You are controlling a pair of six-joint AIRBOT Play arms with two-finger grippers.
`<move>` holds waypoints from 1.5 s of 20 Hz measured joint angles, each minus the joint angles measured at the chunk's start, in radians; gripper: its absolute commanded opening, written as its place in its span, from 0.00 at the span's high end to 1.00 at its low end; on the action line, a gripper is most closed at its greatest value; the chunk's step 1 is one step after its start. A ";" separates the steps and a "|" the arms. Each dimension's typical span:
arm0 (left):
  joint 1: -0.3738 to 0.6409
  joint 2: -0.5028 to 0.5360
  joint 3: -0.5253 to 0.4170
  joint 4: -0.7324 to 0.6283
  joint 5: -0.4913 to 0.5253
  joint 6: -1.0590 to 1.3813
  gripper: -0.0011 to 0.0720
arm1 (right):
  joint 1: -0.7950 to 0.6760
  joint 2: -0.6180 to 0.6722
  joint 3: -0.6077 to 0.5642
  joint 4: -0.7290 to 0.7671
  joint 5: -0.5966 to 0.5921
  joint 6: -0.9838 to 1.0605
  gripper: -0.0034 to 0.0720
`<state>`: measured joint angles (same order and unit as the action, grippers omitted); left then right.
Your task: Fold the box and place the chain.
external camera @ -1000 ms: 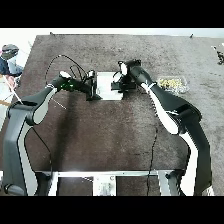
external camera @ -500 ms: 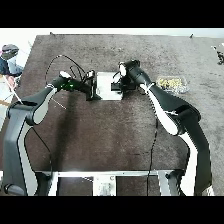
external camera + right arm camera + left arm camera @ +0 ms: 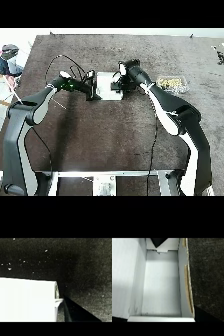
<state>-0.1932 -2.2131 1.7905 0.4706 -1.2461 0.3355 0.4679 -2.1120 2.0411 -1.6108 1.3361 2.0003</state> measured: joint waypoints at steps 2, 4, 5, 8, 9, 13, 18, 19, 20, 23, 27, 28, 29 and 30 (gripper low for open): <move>0.000 0.000 0.000 0.000 0.000 0.000 0.66 | 0.000 0.000 0.000 0.000 0.011 0.000 0.73; 0.000 0.000 0.000 0.000 0.000 0.000 0.66 | 0.001 0.000 0.000 -0.002 0.010 -0.002 0.81; 0.000 0.000 0.000 0.000 0.000 0.000 0.66 | 0.002 -0.001 0.000 -0.008 0.010 -0.004 0.81; 0.000 0.000 0.000 0.000 0.000 0.000 0.66 | 0.002 -0.003 0.000 -0.015 0.002 -0.005 0.81; 0.000 0.000 0.000 0.000 0.000 0.000 0.66 | 0.001 -0.005 0.000 -0.017 -0.002 -0.007 0.81; 0.000 0.000 0.000 -0.001 0.000 0.000 0.66 | 0.000 -0.011 -0.002 -0.017 -0.013 0.000 0.94; 0.000 0.000 0.000 -0.001 0.001 -0.001 0.66 | 0.006 -0.014 -0.002 -0.039 -0.019 -0.003 0.94; 0.000 0.000 0.000 -0.001 0.001 -0.001 0.66 | 0.008 -0.014 -0.002 -0.044 -0.019 -0.003 0.94; 0.000 0.000 0.000 -0.001 0.001 0.000 0.66 | 0.009 -0.014 -0.002 -0.048 -0.020 -0.003 0.94; 0.000 0.000 0.000 -0.001 0.001 0.001 0.66 | 0.010 -0.014 -0.002 -0.060 -0.023 -0.002 0.79; 0.000 0.000 0.000 0.000 0.001 0.004 0.66 | 0.010 -0.015 -0.002 -0.070 -0.026 0.005 0.78; 0.000 0.000 0.000 0.000 0.000 0.003 0.66 | 0.010 -0.015 -0.002 -0.069 -0.026 0.008 0.78; 0.000 0.000 0.000 0.000 0.001 0.003 0.66 | 0.010 -0.015 -0.002 -0.069 -0.026 0.008 0.73; 0.000 0.000 0.000 0.000 0.000 0.003 0.66 | 0.010 -0.014 -0.002 -0.069 -0.024 0.009 0.63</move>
<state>-0.1936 -2.2131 1.7908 0.4702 -1.2457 0.3389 0.4782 -2.1265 2.0392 -1.6802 1.3121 2.0090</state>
